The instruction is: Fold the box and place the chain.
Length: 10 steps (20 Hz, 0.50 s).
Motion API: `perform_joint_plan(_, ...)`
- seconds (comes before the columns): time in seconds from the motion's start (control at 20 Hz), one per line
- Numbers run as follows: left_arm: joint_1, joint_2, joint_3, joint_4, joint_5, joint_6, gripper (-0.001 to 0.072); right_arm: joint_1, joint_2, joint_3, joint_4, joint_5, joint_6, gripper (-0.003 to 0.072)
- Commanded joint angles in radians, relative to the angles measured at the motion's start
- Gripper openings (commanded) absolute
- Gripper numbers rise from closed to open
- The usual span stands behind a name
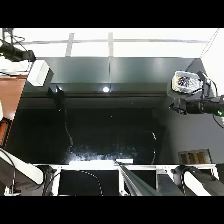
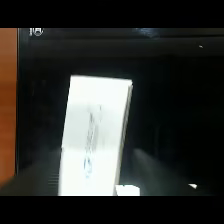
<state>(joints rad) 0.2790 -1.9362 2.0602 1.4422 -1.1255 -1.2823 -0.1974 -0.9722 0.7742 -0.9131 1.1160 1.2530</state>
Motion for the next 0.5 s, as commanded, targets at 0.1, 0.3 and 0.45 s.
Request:
perform_joint_plan(0.1,-0.035,0.259,-0.109,-0.193,-0.282,-0.245,0.003,0.003,0.095,0.065,-0.089,0.174,-0.035,0.0014)
perform_joint_plan(0.3,-0.217,0.706,-0.599,-0.216,0.03,-0.179,0.003,0.013,0.407,-0.033,-0.166,-0.048,-0.052,0.0014)
perform_joint_plan(0.45,-0.378,1.081,-1.128,-0.227,0.238,-0.182,0.0031,0.013,0.555,-0.122,-0.164,-0.111,-0.188,0.0014)
